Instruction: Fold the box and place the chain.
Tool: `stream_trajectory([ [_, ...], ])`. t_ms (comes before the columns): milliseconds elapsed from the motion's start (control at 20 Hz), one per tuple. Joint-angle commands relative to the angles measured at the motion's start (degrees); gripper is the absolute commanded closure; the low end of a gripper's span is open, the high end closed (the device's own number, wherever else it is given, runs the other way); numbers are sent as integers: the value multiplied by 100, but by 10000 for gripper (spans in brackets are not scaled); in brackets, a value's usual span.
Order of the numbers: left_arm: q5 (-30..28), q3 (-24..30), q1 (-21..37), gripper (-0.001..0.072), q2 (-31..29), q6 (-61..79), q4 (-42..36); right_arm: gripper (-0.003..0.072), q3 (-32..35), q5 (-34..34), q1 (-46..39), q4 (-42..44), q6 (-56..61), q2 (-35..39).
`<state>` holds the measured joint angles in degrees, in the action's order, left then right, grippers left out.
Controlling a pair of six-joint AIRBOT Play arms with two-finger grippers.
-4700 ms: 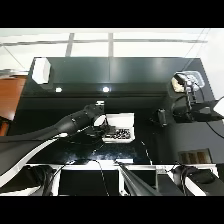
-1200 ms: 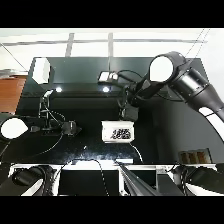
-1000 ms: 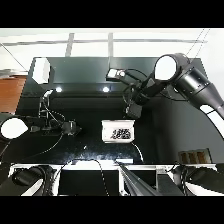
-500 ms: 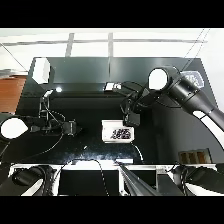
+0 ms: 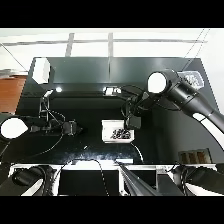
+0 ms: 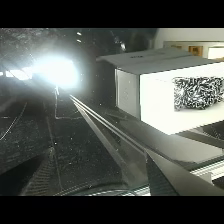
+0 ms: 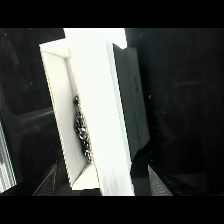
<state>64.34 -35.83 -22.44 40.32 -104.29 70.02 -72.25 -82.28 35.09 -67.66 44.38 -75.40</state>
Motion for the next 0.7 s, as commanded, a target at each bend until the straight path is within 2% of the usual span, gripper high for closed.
stream_trajectory([
  [0, -28, 2, 7, 64, 0, 2, 2, -14, -389, 55, -48, -173, 247, 229],
  [100, -72, 2, 7, 64, 0, 0, 0, -14, -584, 387, -245, -466, 387, 269],
  [200, -90, 2, 7, 64, 0, 0, 0, -13, -579, 688, -557, -339, 422, 173],
  [400, -90, 2, 7, 64, 0, 2, 0, -13, -352, 400, -660, 22, 247, -269],
  [500, -85, 2, 7, 64, 0, 0, -4, -14, -144, 278, -562, 361, -208, -275],
  [650, -74, 2, 7, 64, 0, 0, -7, -13, -76, 114, -407, 398, -389, -275],
])
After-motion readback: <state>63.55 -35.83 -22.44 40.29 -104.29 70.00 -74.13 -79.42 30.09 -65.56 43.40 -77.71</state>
